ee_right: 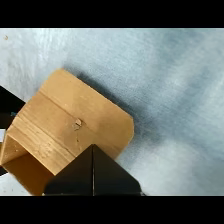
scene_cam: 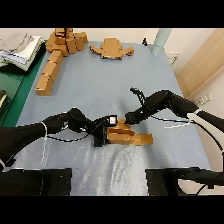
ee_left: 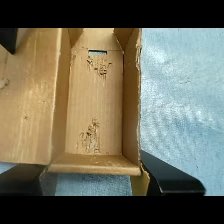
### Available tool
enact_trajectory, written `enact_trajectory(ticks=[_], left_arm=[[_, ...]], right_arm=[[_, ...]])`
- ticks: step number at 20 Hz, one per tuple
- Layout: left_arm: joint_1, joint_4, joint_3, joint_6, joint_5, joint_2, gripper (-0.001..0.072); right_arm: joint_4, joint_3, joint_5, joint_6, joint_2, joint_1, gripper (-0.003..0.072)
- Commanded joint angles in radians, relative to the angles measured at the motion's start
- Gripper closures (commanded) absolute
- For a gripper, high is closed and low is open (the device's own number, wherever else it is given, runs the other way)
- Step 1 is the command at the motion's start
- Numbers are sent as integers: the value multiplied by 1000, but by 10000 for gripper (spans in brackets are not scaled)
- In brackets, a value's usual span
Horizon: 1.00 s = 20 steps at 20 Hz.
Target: Fold the box.
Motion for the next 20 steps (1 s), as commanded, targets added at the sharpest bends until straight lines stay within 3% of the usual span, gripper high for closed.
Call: enact_trajectory(ticks=[1, 5, 8, 12, 16, 19, 20], left_arm=[[1, 0, 0, 0, 1, 0, 111], [1, 0, 0, 0, 0, 0, 111], [1, 0, 0, 0, 0, 0, 111], [1, 0, 0, 0, 0, 0, 110], [1, 0, 0, 0, 0, 0, 110], [1, 0, 0, 0, 0, 0, 111], [1, 0, 0, 0, 0, 0, 111]], right_arm=[[-16, 0, 11, -52, -11, 0, 682], [-16, 0, -5, -117, -77, 0, 682], [-24, 1, -26, -174, -43, -1, 682], [-122, 0, -41, -171, 143, -1, 682], [-130, -20, -90, -186, 320, 0, 682], [-129, -137, -107, -291, 442, 22, 681], [-130, -188, -114, -338, 481, 41, 612]])
